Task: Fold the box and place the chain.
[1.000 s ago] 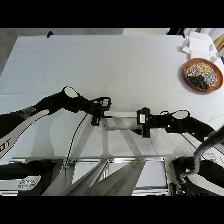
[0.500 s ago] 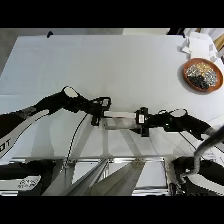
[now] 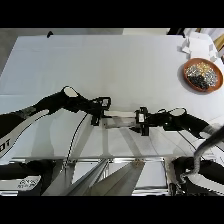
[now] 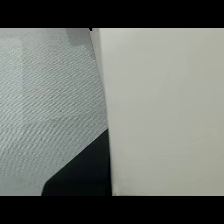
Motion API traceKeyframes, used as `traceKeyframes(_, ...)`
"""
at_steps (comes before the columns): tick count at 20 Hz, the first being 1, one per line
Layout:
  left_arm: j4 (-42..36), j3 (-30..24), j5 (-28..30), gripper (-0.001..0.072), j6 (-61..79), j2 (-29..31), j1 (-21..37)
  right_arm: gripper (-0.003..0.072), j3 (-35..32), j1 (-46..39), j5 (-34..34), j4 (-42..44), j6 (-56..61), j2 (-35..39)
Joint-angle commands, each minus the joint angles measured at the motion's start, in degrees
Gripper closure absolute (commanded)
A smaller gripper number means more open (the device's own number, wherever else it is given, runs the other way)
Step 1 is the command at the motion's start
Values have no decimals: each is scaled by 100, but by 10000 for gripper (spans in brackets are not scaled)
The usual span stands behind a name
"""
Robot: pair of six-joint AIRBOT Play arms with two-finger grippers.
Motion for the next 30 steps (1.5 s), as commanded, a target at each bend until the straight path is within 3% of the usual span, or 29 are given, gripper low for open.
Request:
traceKeyframes(1,0,0,2,696,0,-4,-2,350,2,2,-22,-13,9,-15)
traceKeyframes(26,15,2,-20,694,-17,50,2,350,2,2,-22,-13,9,-15)
traceKeyframes(27,20,0,-20,658,-20,109,2,350,2,2,-22,-13,7,-15)
traceKeyframes(29,22,2,-13,437,-26,260,9,350,2,2,-22,-13,7,-15)
traceKeyframes(30,50,2,4,372,-114,350,15,350,2,2,-24,-13,7,-15)
